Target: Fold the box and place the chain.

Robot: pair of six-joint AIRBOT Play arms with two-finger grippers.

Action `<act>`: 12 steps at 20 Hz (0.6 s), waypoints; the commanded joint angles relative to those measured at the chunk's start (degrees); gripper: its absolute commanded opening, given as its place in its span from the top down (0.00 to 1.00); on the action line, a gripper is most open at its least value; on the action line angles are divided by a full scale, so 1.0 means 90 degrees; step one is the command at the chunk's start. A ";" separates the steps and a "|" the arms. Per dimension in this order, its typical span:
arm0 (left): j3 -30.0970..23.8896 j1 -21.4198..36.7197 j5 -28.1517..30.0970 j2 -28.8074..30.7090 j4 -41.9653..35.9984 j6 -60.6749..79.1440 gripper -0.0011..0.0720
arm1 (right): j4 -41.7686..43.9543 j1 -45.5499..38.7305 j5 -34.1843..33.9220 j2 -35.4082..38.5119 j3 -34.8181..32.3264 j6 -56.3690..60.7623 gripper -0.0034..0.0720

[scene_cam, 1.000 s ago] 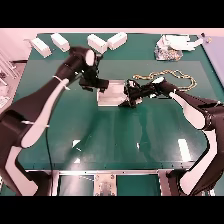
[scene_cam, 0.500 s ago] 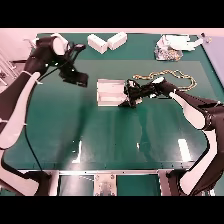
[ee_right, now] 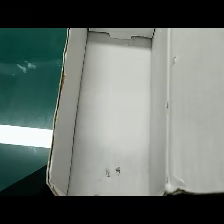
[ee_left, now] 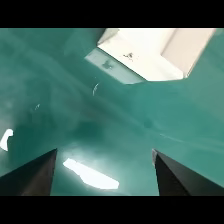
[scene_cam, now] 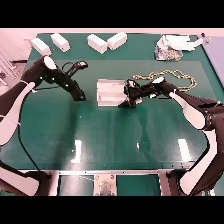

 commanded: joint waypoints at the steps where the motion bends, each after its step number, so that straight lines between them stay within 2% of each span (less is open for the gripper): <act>1: -0.0391 0.0024 0.0532 -0.0005 -0.0916 0.1304 0.03 | 0.0002 0.0002 0.0002 -0.0002 0.0002 0.0000 0.30; 2: -0.0396 0.0036 0.0418 -0.0027 -0.1205 0.1940 0.00 | 0.0002 0.0002 0.0000 -0.0002 0.0002 0.0000 0.30; 4: -0.0561 0.0141 0.0080 -0.0061 -0.2096 0.3679 0.00 | 0.0002 0.0002 0.0002 -0.0002 0.0002 0.0000 0.30; 8: -0.0614 0.0719 -0.1129 -0.0695 -0.3932 0.4430 0.00 | 0.0002 0.0002 0.0002 -0.0002 0.0002 0.0000 0.30; 10: -0.0612 0.0816 -0.1258 -0.0920 -0.4036 0.4687 0.00 | 0.0002 0.0002 0.0002 -0.0002 0.0002 0.0000 0.30; 12: -0.0612 0.0753 -0.0940 -0.0993 -0.3847 0.4991 0.00 | 0.0002 0.0002 0.0002 -0.0002 0.0002 0.0000 0.30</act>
